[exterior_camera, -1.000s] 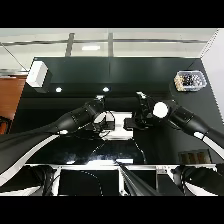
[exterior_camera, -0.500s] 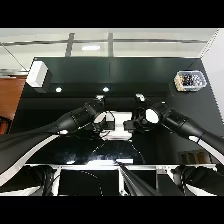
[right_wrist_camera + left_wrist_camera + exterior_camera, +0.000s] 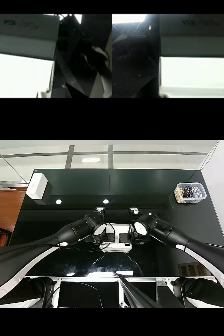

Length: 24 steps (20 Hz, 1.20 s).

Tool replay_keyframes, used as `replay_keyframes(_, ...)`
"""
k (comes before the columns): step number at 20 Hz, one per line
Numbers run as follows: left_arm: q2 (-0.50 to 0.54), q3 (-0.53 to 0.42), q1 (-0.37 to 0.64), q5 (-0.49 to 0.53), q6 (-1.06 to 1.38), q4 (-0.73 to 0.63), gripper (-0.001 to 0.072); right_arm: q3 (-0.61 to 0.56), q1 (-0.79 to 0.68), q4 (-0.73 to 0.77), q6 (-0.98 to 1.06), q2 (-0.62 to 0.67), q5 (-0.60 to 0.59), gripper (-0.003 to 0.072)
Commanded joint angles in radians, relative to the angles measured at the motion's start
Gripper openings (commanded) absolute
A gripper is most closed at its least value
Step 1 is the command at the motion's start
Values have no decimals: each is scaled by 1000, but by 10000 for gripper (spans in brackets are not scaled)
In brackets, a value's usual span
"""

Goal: Fold the box and place the chain.

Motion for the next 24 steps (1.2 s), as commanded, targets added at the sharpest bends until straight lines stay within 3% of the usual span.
replay_keyframes(1, 0, 0, 1, 0, 0, 1, 25, 16, 9, -6, 61, -32, 21, 359)
replay_keyframes(3, 0, 0, 1, 0, 0, 1, 24, 16, 10, -3, 77, -45, 23, 346)
replay_keyframes(4, 0, 0, 1, 0, 0, 1, 25, 16, 10, -3, 76, -48, 26, 243)
replay_keyframes(12, 0, 0, 1, 0, 0, 1, 25, 16, 9, -3, 76, -69, 23, 229)
replay_keyframes(15, 0, 0, 1, 0, 0, 1, 25, 16, 9, -3, 77, -69, 10, 7)
replay_keyframes(21, 0, 0, 1, 0, 0, 0, 25, 16, 9, 5, 77, -68, 3, 15)
replay_keyframes(23, 0, 0, 1, 0, 0, 0, 25, 16, 8, 5, 77, -68, 15, 234)
replay_keyframes(24, 0, 0, 1, 0, 0, 0, 25, 16, 8, 5, 77, -68, 21, 238)
